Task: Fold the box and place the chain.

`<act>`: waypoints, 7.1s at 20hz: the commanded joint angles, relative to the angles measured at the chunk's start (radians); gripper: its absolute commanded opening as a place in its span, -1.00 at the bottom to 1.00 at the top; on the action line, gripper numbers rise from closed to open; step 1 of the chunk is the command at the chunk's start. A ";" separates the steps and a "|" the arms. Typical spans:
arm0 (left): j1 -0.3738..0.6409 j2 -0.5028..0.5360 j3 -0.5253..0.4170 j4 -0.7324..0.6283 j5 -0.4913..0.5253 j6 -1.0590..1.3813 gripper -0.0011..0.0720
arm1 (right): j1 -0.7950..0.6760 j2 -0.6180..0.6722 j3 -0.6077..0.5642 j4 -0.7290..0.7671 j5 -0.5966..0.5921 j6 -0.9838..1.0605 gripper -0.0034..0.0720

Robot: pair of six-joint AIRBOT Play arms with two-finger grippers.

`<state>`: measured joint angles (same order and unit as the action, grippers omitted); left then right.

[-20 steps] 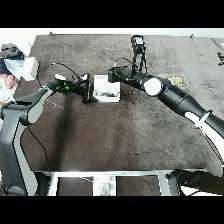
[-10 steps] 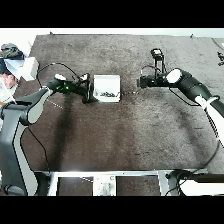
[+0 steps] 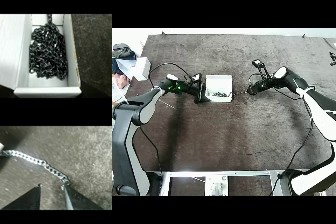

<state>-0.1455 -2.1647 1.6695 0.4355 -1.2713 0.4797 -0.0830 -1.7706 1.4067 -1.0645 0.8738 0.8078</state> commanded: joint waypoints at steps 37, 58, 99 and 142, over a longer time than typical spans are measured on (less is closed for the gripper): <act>0.001 0.000 0.000 0.000 0.000 0.000 0.17 | 0.033 0.048 0.019 0.211 0.068 -0.349 -0.94; 0.001 0.000 0.000 -0.001 0.000 0.000 0.17 | 0.272 0.199 0.018 0.282 -0.122 -0.261 0.02; 0.001 0.000 0.000 -0.001 0.000 0.000 0.17 | 0.196 -0.156 0.368 0.341 0.362 -0.629 0.03; 0.001 0.000 0.000 -0.002 0.000 0.000 0.17 | 0.244 -0.146 0.373 0.214 0.215 -0.681 -0.12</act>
<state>-0.1448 -2.1647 1.6695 0.4328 -1.2709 0.4793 0.1612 -1.9160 1.7798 -0.8360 1.0893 0.1265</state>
